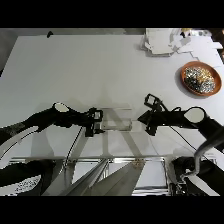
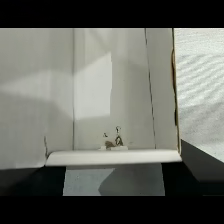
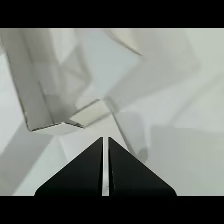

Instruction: Fold the box and place the chain.

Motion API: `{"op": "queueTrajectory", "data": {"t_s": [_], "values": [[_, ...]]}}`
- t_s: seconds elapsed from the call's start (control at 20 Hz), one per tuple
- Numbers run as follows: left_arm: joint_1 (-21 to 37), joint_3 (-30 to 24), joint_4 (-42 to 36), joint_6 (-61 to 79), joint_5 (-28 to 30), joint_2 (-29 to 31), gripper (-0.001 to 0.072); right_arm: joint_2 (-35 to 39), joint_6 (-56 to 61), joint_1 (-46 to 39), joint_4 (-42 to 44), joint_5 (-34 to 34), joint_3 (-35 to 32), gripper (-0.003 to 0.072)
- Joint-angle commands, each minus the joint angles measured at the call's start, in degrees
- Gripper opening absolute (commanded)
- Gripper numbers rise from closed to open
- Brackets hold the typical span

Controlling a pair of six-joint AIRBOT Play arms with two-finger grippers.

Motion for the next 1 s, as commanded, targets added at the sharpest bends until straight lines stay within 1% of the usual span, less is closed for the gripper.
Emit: {"op": "queueTrajectory", "data": {"t_s": [0.0, 0.15, 0.3, 0.35, 0.5, 0.7, 0.8, 0.95], "values": [[0.0, -0.02, 0.02, -0.02, 0.0, 0.0, 0.0014, 2.54, 25.46, -3.85, -3.78, 1.57, -0.02, 0.0023], [0.0, -0.02, 0.02, -0.02, 0.02, 0.0, 0.0014, 2.51, 39.36, -6.16, -10.75, 1.38, -0.02, 0.0023], [0.0, -0.02, 0.02, -0.02, 0.0, 0.0, 0.0014, 2.14, 50.93, -8.02, -18.71, 1.01, -0.02, 0.0023], [0.0, -0.02, 0.02, -0.02, 0.0, 0.0, 0.0014, 1.64, 52.96, -8.04, -19.85, 1.09, -0.02, 0.0023], [0.0, -0.02, 0.02, -0.02, 0.02, 0.0, 0.0014, -1.36, 53.86, -8.04, -17.86, 2.47, -0.02, 0.0023], [0.0, -0.02, 0.02, -0.02, 0.0, 0.0, 0.0014, -5.25, 51.76, -8.02, -11.69, 4.83, -0.04, 0.0023], [0.0, -0.02, 0.02, -0.02, 0.02, 0.0, 0.0014, -6.27, 50.58, -7.45, -9.38, 4.63, -0.22, 0.0022], [0.0, -0.02, 0.02, -0.02, 0.02, 0.0, 0.0014, -7.61, 50.27, -4.09, -8.31, 3.56, -0.22, 0.0022]]}}
